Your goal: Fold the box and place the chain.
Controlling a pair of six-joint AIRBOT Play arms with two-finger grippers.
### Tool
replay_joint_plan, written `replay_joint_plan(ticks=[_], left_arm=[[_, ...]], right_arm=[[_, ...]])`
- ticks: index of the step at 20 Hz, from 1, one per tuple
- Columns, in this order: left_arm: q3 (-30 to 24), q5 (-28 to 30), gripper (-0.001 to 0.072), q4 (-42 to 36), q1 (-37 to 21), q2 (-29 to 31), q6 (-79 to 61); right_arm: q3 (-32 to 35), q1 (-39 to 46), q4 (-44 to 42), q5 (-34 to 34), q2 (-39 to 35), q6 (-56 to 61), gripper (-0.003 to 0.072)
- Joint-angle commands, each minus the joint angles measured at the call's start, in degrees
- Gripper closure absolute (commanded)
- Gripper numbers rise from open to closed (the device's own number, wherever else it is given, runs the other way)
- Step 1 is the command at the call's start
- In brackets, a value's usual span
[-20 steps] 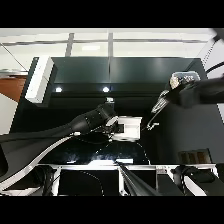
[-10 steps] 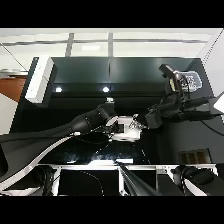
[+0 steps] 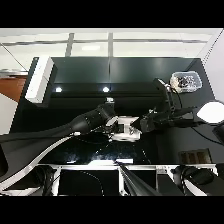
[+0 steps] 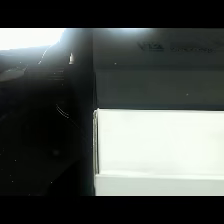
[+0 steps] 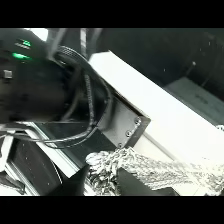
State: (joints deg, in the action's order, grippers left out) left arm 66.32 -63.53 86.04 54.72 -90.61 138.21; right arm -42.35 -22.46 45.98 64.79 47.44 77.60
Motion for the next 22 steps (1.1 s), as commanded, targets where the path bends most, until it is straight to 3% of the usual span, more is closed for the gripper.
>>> replay_joint_plan(ticks=[1, 5, 8, 11, 12, 14, 18, 22], left_arm=[[0.0, 0.0, 0.0678, 0.0, 0.0, 0.0, 0.0], [0.0, 0.0, 0.0678, 0.0, 0.0, 0.0, 0.0], [0.0, 0.0, 0.0678, 0.0, 0.0, 0.0, 0.0], [0.0, 0.0, 0.0678, 0.0, 0.0, 0.0, 0.0], [0.0, 0.0, 0.0678, 0.0, 0.0, 0.0, 0.0], [0.0, 0.0, 0.0678, 0.0, 0.0, 0.0, 0.0], [0.0, 0.0, 0.0678, 0.0, 0.0, 0.0, 0.0], [0.0, 0.0, 0.0678, 0.0, 0.0, 0.0, 0.0]], right_arm=[[2.4, 0.0, -0.8, -2.0, 0.0, 0.2, 0.0024], [-1.6, 11.8, 14.4, 3.5, -0.8, -1.4, 0.0009], [-0.1, 22.7, 22.6, 1.3, -1.2, -11.7, 0.0009], [7.5, 25.9, 22.7, -11.2, -1.2, -25.3, 0.0003], [10.5, 25.6, 22.6, -16.9, -1.1, -31.9, -0.0030], [14.0, 24.6, 22.3, -22.1, -0.9, -43.9, -0.0030], [14.3, 24.5, 10.3, -15.3, 3.7, -61.2, -0.0028], [14.3, 23.8, 2.8, -13.7, 9.4, -74.3, -0.0028]])
